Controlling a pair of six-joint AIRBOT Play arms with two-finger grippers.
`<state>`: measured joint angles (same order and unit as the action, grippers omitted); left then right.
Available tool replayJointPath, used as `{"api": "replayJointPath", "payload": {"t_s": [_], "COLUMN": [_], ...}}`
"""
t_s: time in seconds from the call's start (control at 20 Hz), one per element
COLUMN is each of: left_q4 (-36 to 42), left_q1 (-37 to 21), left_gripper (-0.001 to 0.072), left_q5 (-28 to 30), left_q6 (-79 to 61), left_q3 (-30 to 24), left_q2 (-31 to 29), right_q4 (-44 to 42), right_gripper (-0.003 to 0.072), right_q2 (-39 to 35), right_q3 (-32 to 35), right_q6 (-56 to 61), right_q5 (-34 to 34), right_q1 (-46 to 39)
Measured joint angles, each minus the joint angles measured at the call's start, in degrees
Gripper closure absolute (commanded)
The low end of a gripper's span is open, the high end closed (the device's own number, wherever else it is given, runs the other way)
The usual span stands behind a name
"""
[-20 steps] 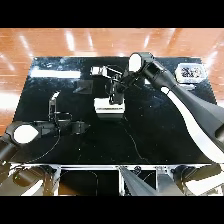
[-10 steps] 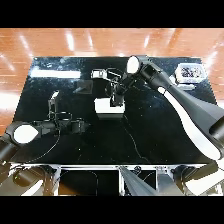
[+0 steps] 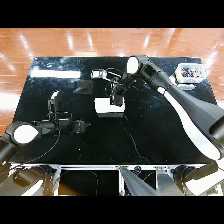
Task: Fold the box and place the chain.
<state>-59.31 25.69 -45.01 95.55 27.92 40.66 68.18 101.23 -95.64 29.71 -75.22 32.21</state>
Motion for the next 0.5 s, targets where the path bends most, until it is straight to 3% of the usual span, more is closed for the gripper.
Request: {"api": "replayJointPath", "payload": {"t_s": [0.5], "left_q4": [0.0], "left_q1": [0.0], "left_gripper": [0.0220], "left_q5": [0.5], "left_q6": [0.0], "left_q3": [0.0], "left_q2": [0.0], "right_q4": [3.4], "right_gripper": [0.0327], "right_q2": [0.0], "right_q3": [0.0], "right_q6": [0.0], "right_q5": [0.8], "right_q1": [0.2]}}
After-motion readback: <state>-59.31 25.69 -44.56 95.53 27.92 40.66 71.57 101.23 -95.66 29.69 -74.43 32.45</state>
